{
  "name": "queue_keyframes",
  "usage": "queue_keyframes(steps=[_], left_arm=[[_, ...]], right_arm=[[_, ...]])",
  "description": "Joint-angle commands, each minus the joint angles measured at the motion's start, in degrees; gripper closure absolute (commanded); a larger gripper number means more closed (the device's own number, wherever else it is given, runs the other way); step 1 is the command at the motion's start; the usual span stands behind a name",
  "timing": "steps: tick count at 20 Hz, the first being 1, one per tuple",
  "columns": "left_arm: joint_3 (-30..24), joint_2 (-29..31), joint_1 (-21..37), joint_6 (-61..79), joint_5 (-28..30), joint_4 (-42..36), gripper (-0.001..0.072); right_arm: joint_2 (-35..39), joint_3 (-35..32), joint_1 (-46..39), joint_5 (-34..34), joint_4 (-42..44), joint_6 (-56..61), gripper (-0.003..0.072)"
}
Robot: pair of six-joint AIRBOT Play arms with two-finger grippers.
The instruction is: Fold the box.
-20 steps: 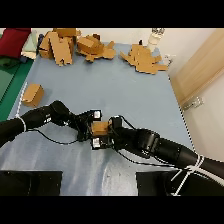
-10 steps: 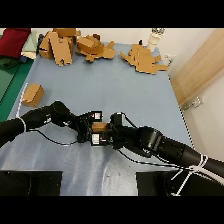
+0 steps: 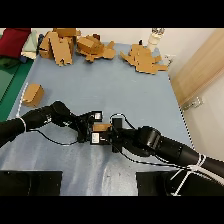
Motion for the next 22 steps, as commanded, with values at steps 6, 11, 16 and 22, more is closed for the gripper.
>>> queue_keyframes(steps=[6, 11, 16, 22], left_arm=[[0.0, 0.04, 0.02, -0.09, 0.09, -0.02, 0.0391], [0.0, 0.04, 0.02, -0.09, 0.04, -0.02, 0.0392], [0.0, 0.04, 0.02, -0.09, 0.02, -0.02, 0.0391], [-0.02, 0.04, 0.02, -0.09, -0.04, -0.02, 0.0392]], right_arm=[[-0.07, -0.04, 0.04, -2.29, 9.77, -3.61, 0.0462], [-0.07, -0.02, 0.04, -2.25, 9.33, -3.61, 0.0379], [0.02, 0.07, 0.04, -2.23, 9.25, -3.56, 0.0368], [0.76, 0.11, -0.11, -2.03, 6.54, -3.43, 0.0226]])
